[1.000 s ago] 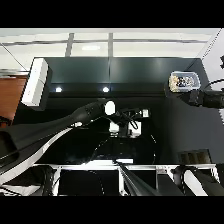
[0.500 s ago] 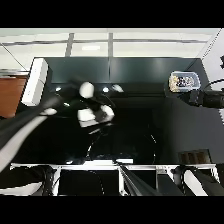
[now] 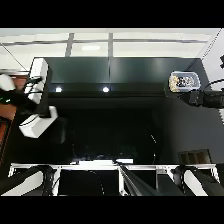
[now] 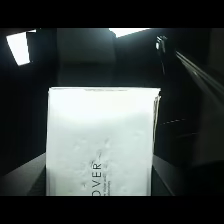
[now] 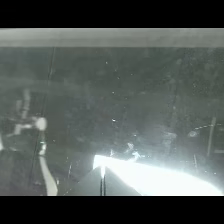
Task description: Fold the box and place the chain.
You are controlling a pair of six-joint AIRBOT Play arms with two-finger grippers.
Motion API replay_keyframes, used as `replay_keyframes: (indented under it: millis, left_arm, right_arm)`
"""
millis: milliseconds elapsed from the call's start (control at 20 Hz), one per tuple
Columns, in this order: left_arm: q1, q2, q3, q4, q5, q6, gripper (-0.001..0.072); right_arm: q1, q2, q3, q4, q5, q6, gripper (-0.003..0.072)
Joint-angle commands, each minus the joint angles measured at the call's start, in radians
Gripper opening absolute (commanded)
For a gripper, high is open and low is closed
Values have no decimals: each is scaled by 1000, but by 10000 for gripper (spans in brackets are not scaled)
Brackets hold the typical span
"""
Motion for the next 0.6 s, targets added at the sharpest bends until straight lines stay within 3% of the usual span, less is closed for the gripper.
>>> replay_keyframes:
  millis: [0, 250, 550]
  left_arm:
    - [259, 43, -47, 20, 10, -37, 212]
    - [418, 47, -48, -14, 181, 138, 212]
    - [425, 39, -50, -219, 375, 389, 213]
  right_arm:
    - [0, 1, -1, -21, 0, -5, 16]
    - [0, 0, -1, -42, -14, -12, 17]
    - [0, 0, -1, -41, -47, 24, 16]
